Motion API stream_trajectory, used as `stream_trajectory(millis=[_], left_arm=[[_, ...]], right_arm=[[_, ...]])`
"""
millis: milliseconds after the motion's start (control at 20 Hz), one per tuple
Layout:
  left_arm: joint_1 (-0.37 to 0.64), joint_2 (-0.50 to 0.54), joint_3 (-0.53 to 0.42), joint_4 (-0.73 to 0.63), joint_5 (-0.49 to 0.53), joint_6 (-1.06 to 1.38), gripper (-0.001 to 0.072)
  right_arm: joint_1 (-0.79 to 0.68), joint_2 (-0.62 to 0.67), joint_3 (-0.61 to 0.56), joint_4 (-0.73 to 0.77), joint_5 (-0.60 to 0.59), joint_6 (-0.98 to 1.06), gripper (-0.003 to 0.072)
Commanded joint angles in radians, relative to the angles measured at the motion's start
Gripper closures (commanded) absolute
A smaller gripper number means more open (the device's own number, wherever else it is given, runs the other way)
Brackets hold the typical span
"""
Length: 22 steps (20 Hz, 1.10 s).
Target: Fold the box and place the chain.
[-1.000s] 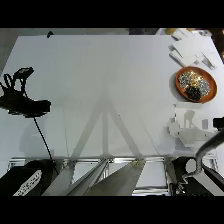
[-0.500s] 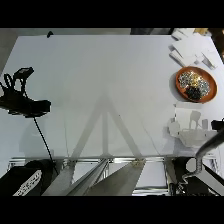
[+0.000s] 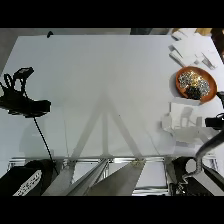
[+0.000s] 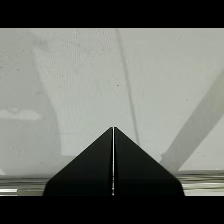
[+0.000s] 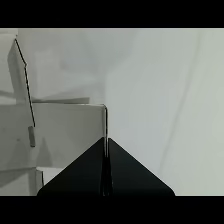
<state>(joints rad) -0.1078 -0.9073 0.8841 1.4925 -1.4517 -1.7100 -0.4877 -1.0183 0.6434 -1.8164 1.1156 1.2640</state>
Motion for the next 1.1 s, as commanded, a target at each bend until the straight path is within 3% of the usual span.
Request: stream_trajectory(millis=[0,150,400,700,950,1000,1050], left_arm=[[0.001,0.001,0.000,0.000,0.000,0.000,0.0702],[0.001,0.001,0.000,0.000,0.000,0.000,0.0702],[0.001,0.001,0.000,0.000,0.000,0.000,0.0702],[0.001,0.000,0.000,0.000,0.077,0.000,0.0702],[0.000,0.000,0.000,-0.008,0.140,0.047,0.0700],[0.000,0.000,0.000,-0.019,0.156,0.061,0.0692],[0.000,-0.002,-0.002,-0.043,0.168,0.089,0.0605]], right_arm=[[0.213,0.092,0.000,0.149,0.066,0.021,0.0669],[0.378,0.177,-0.010,0.324,0.079,0.043,0.0669],[0.618,0.375,-0.191,0.517,-0.180,0.199,0.0669],[0.841,0.457,-0.350,0.529,-0.416,0.361,0.0669],[0.856,0.457,-0.352,0.498,-0.428,0.360,0.0668],[0.856,0.457,-0.352,0.492,-0.428,0.360,0.0668],[0.856,0.457,-0.352,0.492,-0.426,0.360,0.0668]])
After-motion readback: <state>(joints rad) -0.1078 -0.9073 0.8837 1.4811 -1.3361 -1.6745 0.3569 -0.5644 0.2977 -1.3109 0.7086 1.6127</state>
